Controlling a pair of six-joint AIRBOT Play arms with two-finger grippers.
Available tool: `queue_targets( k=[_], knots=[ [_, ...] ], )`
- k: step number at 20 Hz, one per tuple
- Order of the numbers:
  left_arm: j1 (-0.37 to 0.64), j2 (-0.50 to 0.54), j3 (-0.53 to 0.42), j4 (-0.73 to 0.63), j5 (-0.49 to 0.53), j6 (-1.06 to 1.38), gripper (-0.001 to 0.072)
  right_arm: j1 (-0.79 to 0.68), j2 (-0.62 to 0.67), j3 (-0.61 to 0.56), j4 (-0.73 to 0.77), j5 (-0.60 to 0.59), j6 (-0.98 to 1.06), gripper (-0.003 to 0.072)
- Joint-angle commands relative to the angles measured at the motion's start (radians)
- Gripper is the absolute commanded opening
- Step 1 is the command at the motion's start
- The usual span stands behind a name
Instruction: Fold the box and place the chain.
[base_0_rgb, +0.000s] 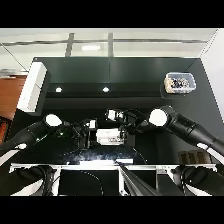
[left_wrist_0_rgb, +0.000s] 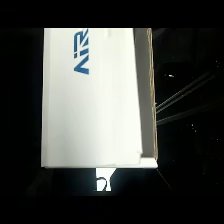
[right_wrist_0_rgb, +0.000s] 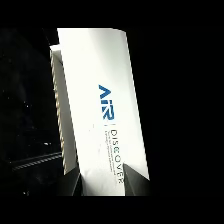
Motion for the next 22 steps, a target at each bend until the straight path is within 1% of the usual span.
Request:
queue_targets(
  k=[1, 2, 3, 22],
  knots=[
    [0.000, -0.001, 0.000, 0.000, 0.001, -0.001, 0.0330, 0.001, 0.000, 0.000, 0.003, 0.007, 0.002, 0.0237],
    [0.000, -0.001, 0.000, 0.000, 0.001, -0.001, 0.0330, 0.001, 0.000, 0.000, 0.003, 0.007, 0.002, 0.0239],
    [0.000, -0.001, 0.000, 0.000, 0.001, -0.001, 0.0330, 0.002, 0.000, 0.000, 0.003, 0.008, 0.002, 0.0277],
    [0.000, -0.001, 0.000, 0.000, 0.001, -0.001, 0.0337, 0.002, 0.000, 0.000, 0.003, 0.008, 0.021, 0.0279]
  ],
)
